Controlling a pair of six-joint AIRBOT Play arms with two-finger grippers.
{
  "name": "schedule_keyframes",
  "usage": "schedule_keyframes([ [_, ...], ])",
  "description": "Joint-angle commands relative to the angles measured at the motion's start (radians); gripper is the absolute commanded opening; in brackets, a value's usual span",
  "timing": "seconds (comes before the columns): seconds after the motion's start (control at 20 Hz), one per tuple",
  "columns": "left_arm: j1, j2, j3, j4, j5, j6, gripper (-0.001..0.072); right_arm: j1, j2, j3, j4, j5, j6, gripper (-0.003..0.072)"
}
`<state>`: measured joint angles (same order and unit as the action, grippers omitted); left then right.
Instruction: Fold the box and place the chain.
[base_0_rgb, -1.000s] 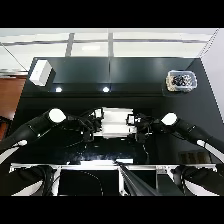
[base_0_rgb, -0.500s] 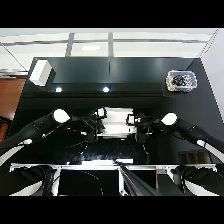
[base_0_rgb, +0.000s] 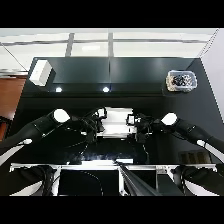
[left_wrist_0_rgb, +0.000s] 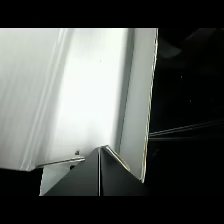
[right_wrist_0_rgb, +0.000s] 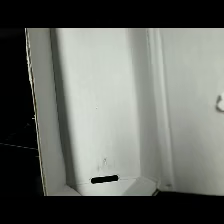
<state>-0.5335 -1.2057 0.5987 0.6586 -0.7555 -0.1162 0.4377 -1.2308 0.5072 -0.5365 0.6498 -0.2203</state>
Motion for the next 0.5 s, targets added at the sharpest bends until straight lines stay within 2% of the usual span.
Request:
schedule_keyframes([
  [0.0,0.058,0.052,0.012,0.138,-0.024,-0.16,0.0027,0.001,0.0,0.0,0.0,0.0,0.0,0.0432],
  [0.1,0.158,0.124,0.012,0.183,-0.063,-0.246,0.0027,0.001,0.0,0.0,0.0,0.0,0.0,0.0432],
  [0.2,0.309,0.177,0.012,0.182,-0.136,-0.377,0.0029,0.001,0.0,0.0,0.0,0.0,0.0,0.0432],
  [0.35,0.578,0.184,0.012,0.163,-0.293,-0.628,0.0028,0.001,0.0,0.0,0.0,0.0,0.0,0.0432],
  [0.45,0.719,0.179,0.01,0.163,-0.369,-0.707,0.0028,0.001,0.0,0.0,0.001,0.0,0.0,0.0432],
])
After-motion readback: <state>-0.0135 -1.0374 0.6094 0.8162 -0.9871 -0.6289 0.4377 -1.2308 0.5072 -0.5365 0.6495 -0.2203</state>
